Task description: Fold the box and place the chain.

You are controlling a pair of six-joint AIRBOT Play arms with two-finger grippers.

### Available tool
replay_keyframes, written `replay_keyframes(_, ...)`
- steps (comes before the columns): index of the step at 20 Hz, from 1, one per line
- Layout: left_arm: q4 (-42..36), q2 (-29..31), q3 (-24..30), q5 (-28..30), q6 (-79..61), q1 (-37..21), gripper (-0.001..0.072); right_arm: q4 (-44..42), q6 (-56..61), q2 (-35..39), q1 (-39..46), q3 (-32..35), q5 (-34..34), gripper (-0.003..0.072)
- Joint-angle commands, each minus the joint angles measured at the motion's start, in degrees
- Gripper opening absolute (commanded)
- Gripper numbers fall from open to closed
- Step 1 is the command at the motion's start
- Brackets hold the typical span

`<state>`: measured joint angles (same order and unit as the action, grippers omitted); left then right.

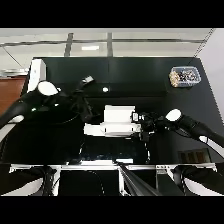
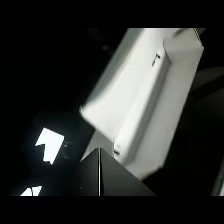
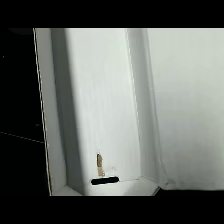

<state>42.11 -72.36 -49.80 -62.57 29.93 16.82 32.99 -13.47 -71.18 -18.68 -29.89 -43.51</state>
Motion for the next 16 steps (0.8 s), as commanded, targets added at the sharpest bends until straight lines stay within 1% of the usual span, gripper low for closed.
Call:
replay_keyframes(1, 1.27, 6.56, 9.40, 1.64, -4.79, -4.26, 0.0027, 0.02, -0.04, 0.00, -0.07, -0.02, 0.04, 0.0129)
replay_keyframes(2, 0.61, 6.78, 12.13, 2.38, -9.14, -3.08, 0.0067, 0.02, -0.04, 0.00, -0.07, -0.04, 0.04, 0.0129)
replay_keyframes(3, 0.79, 6.75, 13.99, 2.56, -15.87, -0.90, 0.0342, 0.02, -0.04, 0.00, -0.07, -0.04, 0.04, 0.0129)
replay_keyframes(4, 1.29, 6.75, 15.10, 3.85, -23.02, 1.22, 0.0695, 0.02, -0.04, 0.00, -0.07, -0.02, 0.04, 0.0129)
replay_keyframes(5, 2.19, 6.71, 15.85, 6.75, -26.51, 3.41, 0.0713, 0.02, -0.04, 0.00, -0.07, -0.04, 0.04, 0.0129)
replay_keyframes(7, 5.55, 6.32, 15.98, 12.48, -28.96, 7.43, 0.0712, 0.02, -0.04, 0.00, -0.07, -0.02, 0.07, 0.0129)
replay_keyframes(10, 5.62, 5.33, 15.93, 22.21, -31.28, 12.22, 0.0709, 0.02, -0.04, 0.00, -0.07, -0.04, 0.07, 0.0129)
replay_keyframes(11, 5.11, 4.96, 15.91, 24.22, -31.26, 13.25, 0.0706, 0.02, -0.02, 0.00, -0.07, -0.02, 0.07, 0.0129)
replay_keyframes(12, 3.28, 4.02, 15.54, 23.61, -31.23, 13.46, 0.0706, 0.02, -0.04, 0.00, -0.07, -0.04, 0.09, 0.0129)
replay_keyframes(13, 1.11, 2.40, 14.93, 21.66, -31.28, 13.38, 0.0705, 0.00, -0.02, 0.00, -0.07, -0.04, 0.13, 0.0129)
replay_keyframes(16, 0.92, -0.07, 14.10, 21.11, -31.26, 13.49, 0.0701, 0.02, -0.02, 0.00, -0.07, -0.04, 0.13, 0.0129)
